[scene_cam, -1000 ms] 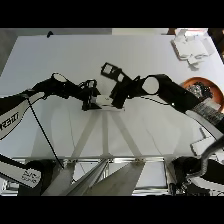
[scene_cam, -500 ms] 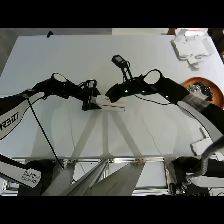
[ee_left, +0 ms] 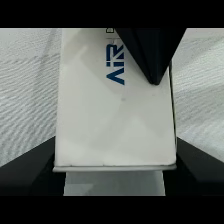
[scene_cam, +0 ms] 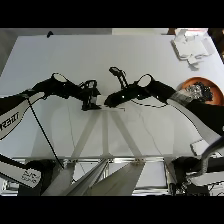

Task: Fold the box and place the chain.

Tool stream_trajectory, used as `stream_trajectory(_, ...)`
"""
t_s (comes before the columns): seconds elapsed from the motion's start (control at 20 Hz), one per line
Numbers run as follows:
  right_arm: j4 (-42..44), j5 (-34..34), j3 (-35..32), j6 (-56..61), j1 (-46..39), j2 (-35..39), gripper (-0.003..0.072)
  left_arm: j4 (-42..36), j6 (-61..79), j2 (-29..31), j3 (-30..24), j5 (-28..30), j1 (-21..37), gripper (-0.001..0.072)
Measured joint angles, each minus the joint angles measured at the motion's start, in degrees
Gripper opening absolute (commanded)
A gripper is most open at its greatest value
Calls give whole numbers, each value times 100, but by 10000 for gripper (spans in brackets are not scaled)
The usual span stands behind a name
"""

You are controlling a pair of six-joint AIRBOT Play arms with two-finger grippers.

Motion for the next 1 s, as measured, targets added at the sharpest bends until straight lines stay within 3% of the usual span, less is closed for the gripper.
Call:
stream_trajectory(0.3,-92,151,-13,17,-13,140,14,-17,-52,-2,-2,-26,-2,318)
stream_trajectory(0.65,-28,127,-55,-2,-450,833,14,-31,-37,0,0,20,0,318)
stream_trajectory(1.0,-70,31,-903,-15,-946,1005,14,-20,-22,0,0,11,0,318)
